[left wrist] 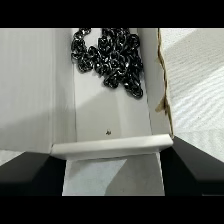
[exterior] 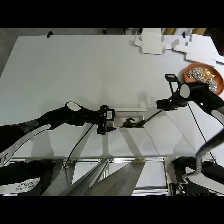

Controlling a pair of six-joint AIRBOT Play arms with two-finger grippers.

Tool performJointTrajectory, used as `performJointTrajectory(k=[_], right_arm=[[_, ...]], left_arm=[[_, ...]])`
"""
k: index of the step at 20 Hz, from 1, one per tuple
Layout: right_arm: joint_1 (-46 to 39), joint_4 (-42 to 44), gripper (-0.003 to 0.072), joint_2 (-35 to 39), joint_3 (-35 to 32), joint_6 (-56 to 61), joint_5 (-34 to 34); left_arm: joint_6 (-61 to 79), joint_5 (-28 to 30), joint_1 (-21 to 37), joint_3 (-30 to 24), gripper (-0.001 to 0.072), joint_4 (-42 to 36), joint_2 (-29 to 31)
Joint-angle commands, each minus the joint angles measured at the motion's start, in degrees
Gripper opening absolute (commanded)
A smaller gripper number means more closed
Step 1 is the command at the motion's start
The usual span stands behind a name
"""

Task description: Fold the box and place the chain.

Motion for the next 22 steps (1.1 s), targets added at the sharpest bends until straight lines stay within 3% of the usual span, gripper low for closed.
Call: performJointTrajectory(k=[1,7,12,16,22], right_arm=[[0.07,2.01,0.0019,7.74,0.07,-4.44,4.57],[0.07,15.93,0.0019,25.97,0.07,-9.35,12.94],[0.33,26.03,0.0019,36.33,0.07,-9.75,13.84],[7.08,28.7,0.0019,38.16,0.07,-9.68,10.69],[20.61,25.7,0.0019,37.81,0.07,-5.7,-1.29]], left_arm=[[0.0,0.0,0.0,0.04,0.0214,0.0,0.04],[0.0,0.0,0.0,0.04,0.0214,0.0,0.04],[0.0,0.0,0.0,0.04,0.0214,0.0,0.04],[0.0,0.02,0.02,0.04,0.0214,0.0,0.04],[0.0,0.0,0.0,0.04,0.0214,0.0,0.04]])
